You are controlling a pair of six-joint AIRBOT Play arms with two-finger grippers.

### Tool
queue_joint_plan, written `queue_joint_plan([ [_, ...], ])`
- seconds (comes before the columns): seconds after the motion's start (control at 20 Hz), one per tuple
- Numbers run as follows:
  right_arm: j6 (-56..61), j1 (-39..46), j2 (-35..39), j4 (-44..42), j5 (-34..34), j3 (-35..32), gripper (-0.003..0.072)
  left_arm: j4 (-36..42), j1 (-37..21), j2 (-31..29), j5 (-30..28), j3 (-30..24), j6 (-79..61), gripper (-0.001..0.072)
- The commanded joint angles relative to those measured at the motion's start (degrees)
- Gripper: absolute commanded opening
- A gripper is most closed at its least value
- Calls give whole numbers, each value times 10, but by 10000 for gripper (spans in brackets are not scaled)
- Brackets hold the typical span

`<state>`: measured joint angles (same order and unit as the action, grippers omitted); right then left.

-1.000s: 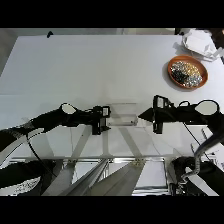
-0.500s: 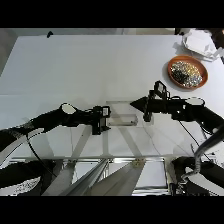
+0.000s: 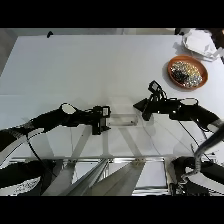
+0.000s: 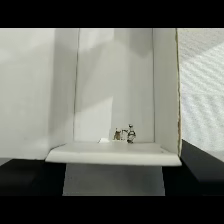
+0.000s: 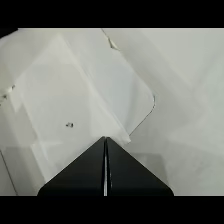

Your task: Fold the box and place the chain.

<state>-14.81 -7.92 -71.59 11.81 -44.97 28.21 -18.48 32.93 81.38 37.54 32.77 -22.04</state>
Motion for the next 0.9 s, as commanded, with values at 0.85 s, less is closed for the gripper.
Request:
queue_joint_plan([
  [0.85,229,0,146,471,-89,3,40,0,0,0,0,0,0,271],
])
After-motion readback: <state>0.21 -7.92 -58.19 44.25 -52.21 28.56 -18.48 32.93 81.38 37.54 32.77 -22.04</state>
